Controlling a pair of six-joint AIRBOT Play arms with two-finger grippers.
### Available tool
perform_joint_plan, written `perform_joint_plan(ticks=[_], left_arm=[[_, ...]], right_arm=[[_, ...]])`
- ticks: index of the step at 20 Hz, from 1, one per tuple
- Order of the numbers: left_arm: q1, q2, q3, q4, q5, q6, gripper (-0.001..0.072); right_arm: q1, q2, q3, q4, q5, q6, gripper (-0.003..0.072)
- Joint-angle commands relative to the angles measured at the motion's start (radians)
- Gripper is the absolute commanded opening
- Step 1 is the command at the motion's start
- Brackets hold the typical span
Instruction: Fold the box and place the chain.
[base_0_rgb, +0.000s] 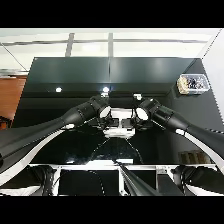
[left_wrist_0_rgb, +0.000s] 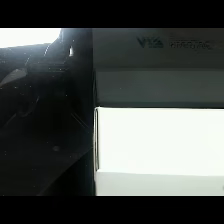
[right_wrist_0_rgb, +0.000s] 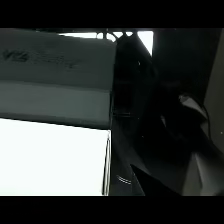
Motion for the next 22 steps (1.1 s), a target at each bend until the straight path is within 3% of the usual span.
perform_joint_plan(ticks=[1, 2, 3, 7, 8, 11, 15, 16, 17, 20, 21, 22], left_arm=[[0.0, 0.0, 0.0, 0.0, 0.0, 0.0, 0.003], [0.0, 0.0, 0.0, 0.001, 0.0, 0.0, 0.0029], [0.0, 0.0, 0.0, 0.001, 0.0, 0.0, 0.003], [0.0, 0.0, 0.0, 0.001, 0.001, 0.0, 0.0029], [0.0, 0.0, 0.0, 0.001, 0.001, 0.0, 0.003], [0.0, 0.0, 0.0, 0.001, 0.0, 0.0, 0.0029], [0.0, 0.0, 0.0, 0.001, 0.0, 0.0, 0.003], [0.0, 0.0, 0.0, 0.001, 0.0, 0.0, 0.003], [0.0, 0.0, 0.0, 0.001, 0.0, 0.0, 0.003], [0.0, 0.0, 0.0, 0.001, 0.0, 0.0, 0.003], [0.0, 0.0, 0.0, 0.001, 0.001, 0.0, 0.003], [0.0, 0.0, 0.0, 0.001, 0.001, 0.0, 0.003]], right_arm=[[0.002, -0.008, 0.001, 0.003, -0.009, 0.069, 0.0373], [0.002, -0.01, 0.001, 0.003, -0.006, 0.077, 0.0349], [0.002, -0.01, 0.001, 0.002, 0.0, 0.076, 0.0242], [0.002, -0.012, 0.001, 0.005, 0.0, 0.086, 0.0237], [0.002, -0.013, 0.001, 0.005, 0.0, 0.086, 0.0115], [0.002, -0.015, 0.001, 0.006, 0.0, 0.085, 0.0015], [0.002, -0.016, 0.001, 0.003, 0.002, 0.077, 0.0019], [0.002, -0.016, 0.001, 0.004, 0.001, 0.078, 0.0155], [0.002, -0.016, 0.001, 0.005, -0.002, 0.078, 0.0225], [0.002, -0.016, 0.001, 0.006, -0.001, 0.066, 0.0223], [0.002, -0.016, 0.001, 0.006, -0.001, 0.066, 0.0189], [0.002, -0.017, 0.001, 0.006, -0.001, 0.064, 0.0047]])
